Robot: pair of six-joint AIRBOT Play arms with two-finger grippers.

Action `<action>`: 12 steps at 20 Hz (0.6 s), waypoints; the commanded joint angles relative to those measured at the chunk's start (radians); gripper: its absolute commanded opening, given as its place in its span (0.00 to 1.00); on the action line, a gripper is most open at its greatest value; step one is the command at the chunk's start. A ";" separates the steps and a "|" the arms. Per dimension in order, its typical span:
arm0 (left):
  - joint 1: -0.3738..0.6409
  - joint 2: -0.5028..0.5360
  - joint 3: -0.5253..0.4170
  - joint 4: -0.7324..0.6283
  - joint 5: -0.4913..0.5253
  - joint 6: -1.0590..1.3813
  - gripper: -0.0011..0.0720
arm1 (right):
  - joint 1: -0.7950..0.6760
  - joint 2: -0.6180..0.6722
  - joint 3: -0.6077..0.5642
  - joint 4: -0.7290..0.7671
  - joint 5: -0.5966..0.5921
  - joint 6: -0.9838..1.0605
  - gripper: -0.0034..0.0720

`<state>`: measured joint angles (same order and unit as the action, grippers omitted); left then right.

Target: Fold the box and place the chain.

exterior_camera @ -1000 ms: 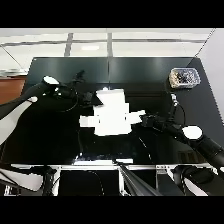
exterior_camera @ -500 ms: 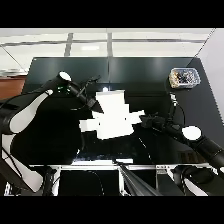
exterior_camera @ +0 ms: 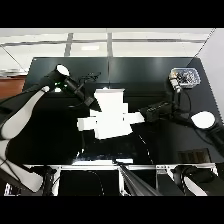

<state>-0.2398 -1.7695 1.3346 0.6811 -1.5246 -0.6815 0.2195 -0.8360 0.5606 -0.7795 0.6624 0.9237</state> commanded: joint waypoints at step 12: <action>-0.164 0.298 -0.488 -0.070 0.652 0.853 0.05 | 0.167 -0.025 0.048 -0.269 0.100 -0.520 0.99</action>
<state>-0.3824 -1.4506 0.8616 0.6044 -0.9249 0.0399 0.3386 -0.8543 0.6399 -1.0222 0.7708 0.6483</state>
